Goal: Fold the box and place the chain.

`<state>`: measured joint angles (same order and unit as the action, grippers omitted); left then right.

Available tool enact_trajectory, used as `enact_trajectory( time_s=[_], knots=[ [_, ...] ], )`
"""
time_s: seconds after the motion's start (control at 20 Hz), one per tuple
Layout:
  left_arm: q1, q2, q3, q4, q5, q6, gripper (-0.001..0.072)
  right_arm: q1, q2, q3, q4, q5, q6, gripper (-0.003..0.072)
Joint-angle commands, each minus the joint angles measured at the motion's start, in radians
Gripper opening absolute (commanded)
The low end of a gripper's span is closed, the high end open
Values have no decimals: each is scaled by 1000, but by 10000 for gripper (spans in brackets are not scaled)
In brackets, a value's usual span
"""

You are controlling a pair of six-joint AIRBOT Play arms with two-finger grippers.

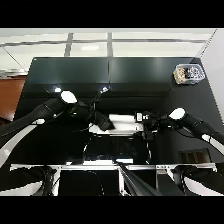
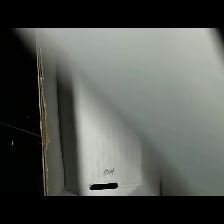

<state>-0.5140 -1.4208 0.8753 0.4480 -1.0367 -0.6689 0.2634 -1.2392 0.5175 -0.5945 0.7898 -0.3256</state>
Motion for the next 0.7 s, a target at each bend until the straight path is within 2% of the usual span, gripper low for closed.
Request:
enact_trajectory(
  time_s=[0.0, 0.2, 0.45, 0.65],
  knots=[
    [-6, -6, -8, -246, 235, 114, 20, 0, 0, 0, -1, 3, 0, 132],
    [21, -19, -11, -167, 360, 137, 20, 0, 0, 0, -1, 3, 0, 132],
    [-14, -117, -13, -61, 330, 84, 20, 0, 0, 0, -1, 3, 0, 132],
    [-37, -104, 0, -60, 323, 85, 19, 0, 0, 0, -1, 3, 0, 132]
  ],
)
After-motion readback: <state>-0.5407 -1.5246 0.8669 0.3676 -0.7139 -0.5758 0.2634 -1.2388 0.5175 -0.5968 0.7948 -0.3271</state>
